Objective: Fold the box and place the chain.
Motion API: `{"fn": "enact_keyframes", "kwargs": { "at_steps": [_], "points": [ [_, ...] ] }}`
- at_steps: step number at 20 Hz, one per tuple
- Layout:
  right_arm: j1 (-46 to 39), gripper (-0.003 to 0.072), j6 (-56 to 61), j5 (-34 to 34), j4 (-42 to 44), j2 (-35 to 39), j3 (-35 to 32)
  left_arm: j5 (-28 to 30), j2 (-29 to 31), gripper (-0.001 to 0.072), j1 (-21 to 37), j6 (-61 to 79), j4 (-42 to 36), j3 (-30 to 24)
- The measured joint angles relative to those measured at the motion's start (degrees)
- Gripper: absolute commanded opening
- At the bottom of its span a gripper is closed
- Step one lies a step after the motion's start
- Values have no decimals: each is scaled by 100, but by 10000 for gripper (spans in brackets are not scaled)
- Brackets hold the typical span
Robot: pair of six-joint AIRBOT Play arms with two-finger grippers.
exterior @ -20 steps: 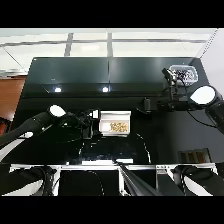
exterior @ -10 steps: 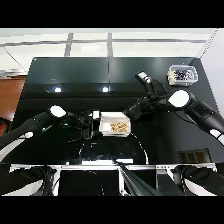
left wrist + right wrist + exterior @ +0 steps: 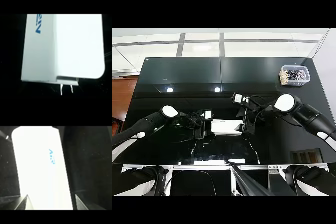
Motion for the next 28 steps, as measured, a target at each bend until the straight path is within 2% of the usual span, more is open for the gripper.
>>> {"fn": "enact_keyframes", "kwargs": {
  "at_steps": [2,5,6,7,19,20,21,28],
  "points": [
    [44,686,-127,-57,2,-46,-7,2,0,295,0,0,0,0],
    [70,310,-223,-50,9,-79,-13,4,0,295,0,0,0,0],
    [72,214,-221,-44,9,-87,-13,4,0,295,0,-7,0,0],
    [79,182,-210,-39,7,-92,-13,7,0,295,0,-11,0,0],
    [83,204,-122,-59,-28,-111,-118,9,0,295,0,2,0,0],
    [85,213,-122,-59,-33,-111,-125,9,0,295,0,4,0,0],
    [85,309,-120,-61,-35,-111,-129,9,0,295,0,4,0,0],
    [85,308,-114,-59,-76,-136,-140,17,0,295,0,-7,-4,0]
  ]
}}
